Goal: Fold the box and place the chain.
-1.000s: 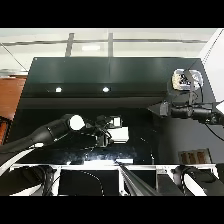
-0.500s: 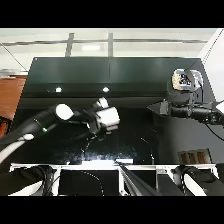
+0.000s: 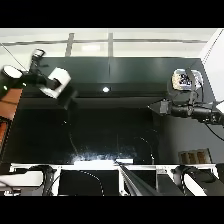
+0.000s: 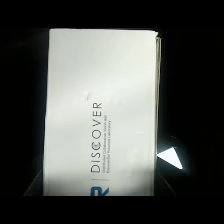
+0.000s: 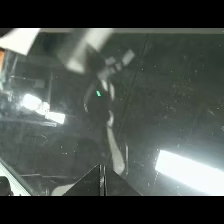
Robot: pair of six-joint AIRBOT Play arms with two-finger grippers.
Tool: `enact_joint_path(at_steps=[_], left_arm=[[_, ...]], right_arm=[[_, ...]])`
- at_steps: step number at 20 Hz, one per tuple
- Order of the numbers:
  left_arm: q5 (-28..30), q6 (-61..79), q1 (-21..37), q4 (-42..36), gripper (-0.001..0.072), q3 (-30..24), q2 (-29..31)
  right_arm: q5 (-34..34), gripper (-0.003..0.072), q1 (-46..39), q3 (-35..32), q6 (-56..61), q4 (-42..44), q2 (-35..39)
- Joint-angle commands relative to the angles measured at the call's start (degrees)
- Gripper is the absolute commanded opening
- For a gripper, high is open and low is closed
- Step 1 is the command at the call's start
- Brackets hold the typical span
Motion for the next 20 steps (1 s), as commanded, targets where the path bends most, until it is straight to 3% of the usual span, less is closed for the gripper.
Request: enact_joint_path(at_steps=[1,5,8,10,13,16,18,19,20], left_arm=[[-3.2,-12.1,8.0,9.9,0.0335,18.5,-12.4],[-3.5,-17.0,9.9,9.6,0.0336,31.8,-23.0],[-4.0,-17.1,8.2,9.7,0.0375,36.3,-28.4],[-1.8,-17.5,7.5,9.7,0.0712,36.7,-29.6],[-5.5,-18.6,6.8,10.8,0.0714,41.1,-27.7],[-16.3,-18.9,6.9,11.4,0.0714,49.8,-23.4],[-23.6,-22.7,6.8,11.5,0.0699,50.4,-17.7],[-28.5,-24.4,7.1,11.7,0.0607,48.6,-14.8],[-33.6,-27.8,7.5,12.1,0.0408,46.0,-11.7]], right_arm=[[0.0,0.0042,0.0,0.0,1.2,0.0,0.0],[-0.1,0.0042,0.0,0.0,1.3,0.0,0.0],[-0.8,0.0042,0.0,0.0,1.7,0.0,0.0],[-1.1,0.0042,0.0,0.0,1.9,0.0,0.0],[0.1,0.0042,0.0,0.0,2.1,0.0,0.0],[-0.1,0.0042,0.0,0.1,2.1,0.0,0.0],[-0.7,0.0042,-0.1,0.1,2.0,-0.3,0.0],[0.4,0.0042,-0.6,0.4,2.0,-1.7,0.1],[3.1,0.0042,-1.5,1.2,2.0,-4.7,0.2]])
